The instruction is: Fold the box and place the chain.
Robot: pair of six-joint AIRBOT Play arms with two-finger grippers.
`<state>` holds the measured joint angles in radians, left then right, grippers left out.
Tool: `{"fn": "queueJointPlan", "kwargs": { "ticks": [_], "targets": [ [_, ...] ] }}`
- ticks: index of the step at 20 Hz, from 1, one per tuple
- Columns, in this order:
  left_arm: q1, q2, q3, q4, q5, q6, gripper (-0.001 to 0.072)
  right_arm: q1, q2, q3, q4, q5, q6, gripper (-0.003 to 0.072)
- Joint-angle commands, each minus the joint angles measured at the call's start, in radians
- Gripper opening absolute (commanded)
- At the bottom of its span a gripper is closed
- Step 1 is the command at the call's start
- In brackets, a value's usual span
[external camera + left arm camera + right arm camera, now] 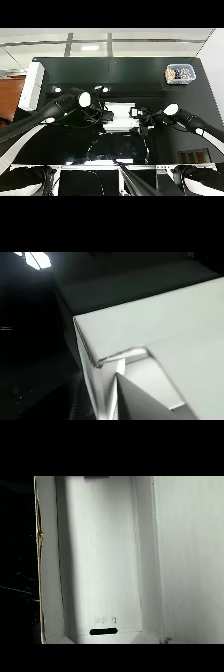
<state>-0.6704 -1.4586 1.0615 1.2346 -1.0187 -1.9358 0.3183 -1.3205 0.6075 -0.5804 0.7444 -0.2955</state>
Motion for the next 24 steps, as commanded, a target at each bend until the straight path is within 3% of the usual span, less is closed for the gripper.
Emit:
{"fn": "queueJointPlan", "kwargs": {
  "ticks": [1, 8, 12, 24],
  "targets": [
    [-0.034, -0.018, 0.003, 0.073, 0.005, -0.119, 0.0228, 0.000, 0.000, 0.001, 0.000, 0.000, 0.000, 0.0243],
    [-0.095, -0.059, 0.084, 0.265, -0.063, -0.298, 0.0229, 0.000, 0.000, 0.001, 0.000, 0.000, 0.000, 0.0243],
    [-0.108, -0.110, 0.131, 0.268, -0.123, -0.323, 0.0228, 0.000, 0.000, 0.001, 0.000, 0.000, 0.000, 0.0244],
    [-0.127, -0.122, 0.135, 0.280, -0.108, -0.381, 0.0219, 0.000, 0.000, 0.001, 0.000, 0.000, 0.000, 0.0244]
  ]
}}
